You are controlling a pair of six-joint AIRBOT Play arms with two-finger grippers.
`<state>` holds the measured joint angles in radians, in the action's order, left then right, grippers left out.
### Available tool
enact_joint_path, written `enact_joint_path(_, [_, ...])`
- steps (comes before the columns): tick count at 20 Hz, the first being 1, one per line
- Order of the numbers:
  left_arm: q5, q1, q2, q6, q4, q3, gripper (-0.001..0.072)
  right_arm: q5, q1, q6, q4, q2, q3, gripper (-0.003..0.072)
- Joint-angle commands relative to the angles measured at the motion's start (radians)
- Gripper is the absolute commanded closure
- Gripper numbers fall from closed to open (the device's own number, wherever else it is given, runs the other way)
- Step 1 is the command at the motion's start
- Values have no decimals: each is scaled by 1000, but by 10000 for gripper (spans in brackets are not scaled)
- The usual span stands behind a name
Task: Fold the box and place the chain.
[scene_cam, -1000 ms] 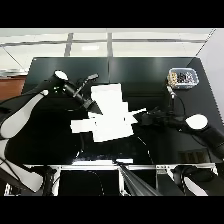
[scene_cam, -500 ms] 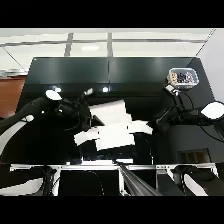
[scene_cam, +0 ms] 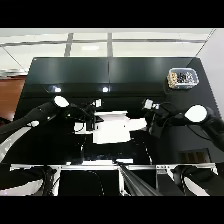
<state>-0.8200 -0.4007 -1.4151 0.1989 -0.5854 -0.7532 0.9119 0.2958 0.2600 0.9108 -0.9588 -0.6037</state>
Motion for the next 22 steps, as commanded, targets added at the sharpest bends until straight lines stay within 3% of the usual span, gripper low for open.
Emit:
enact_joint_path(1, [32,-4,-9,14,-9,1,685,-47,103,-58,3,-63,3,-4])
enact_joint_path(9, [32,-4,-9,14,-10,1,684,-102,199,-176,0,-166,12,-4])
enact_joint_path(14, [32,-4,-9,14,-10,1,684,-105,199,-358,-120,-206,12,-4])
enact_joint_path(22, [32,-4,-9,14,-10,1,684,-113,236,-422,-204,-246,12,-4])
